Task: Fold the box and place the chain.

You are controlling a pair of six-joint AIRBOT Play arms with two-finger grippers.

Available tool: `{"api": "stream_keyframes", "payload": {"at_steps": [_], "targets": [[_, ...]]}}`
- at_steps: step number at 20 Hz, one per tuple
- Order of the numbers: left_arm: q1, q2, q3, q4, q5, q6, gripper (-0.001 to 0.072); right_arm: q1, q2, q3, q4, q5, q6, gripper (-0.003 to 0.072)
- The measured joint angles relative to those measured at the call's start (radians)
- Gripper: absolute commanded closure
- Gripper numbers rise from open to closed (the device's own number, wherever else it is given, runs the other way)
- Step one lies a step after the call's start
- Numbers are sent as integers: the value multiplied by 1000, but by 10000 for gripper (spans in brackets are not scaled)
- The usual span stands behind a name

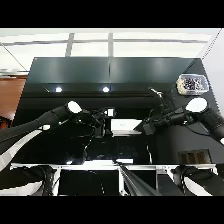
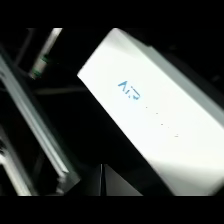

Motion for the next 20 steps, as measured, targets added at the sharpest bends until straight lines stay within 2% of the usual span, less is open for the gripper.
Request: {"api": "stream_keyframes", "payload": {"at_steps": [3,6,10,20], "targets": [[0,0,0,0,0,1,397,-7,-36,-53,138,-53,23,673],[0,0,0,0,0,1,397,-7,-80,-73,190,-129,39,673],[0,0,0,0,0,2,397,-7,-131,-85,156,-195,81,672],[-5,0,0,4,2,1,399,-9,-153,-88,100,-225,103,672]]}}
